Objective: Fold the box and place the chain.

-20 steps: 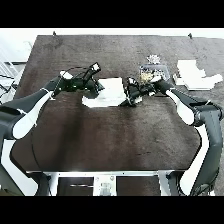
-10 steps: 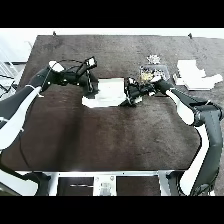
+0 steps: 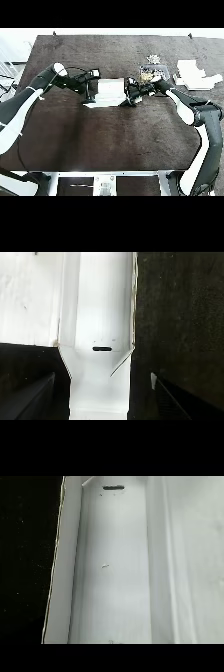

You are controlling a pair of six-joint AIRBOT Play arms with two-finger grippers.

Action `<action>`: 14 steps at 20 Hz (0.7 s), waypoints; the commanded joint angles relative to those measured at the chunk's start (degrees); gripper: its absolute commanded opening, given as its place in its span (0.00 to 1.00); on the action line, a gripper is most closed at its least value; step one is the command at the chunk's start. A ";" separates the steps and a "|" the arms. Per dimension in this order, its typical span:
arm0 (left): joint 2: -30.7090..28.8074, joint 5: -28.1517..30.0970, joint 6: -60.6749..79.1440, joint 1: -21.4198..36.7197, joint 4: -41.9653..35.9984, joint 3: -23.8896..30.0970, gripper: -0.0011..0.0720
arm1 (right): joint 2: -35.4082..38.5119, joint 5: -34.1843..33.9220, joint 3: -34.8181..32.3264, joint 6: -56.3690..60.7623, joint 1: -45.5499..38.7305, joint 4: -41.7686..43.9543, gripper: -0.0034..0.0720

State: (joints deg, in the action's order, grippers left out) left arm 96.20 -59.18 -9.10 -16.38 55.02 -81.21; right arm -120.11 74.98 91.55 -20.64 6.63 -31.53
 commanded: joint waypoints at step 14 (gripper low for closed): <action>5.84 6.82 3.69 -1.07 -1.25 0.68 0.97 | -0.02 0.02 0.07 0.02 0.00 0.02 0.81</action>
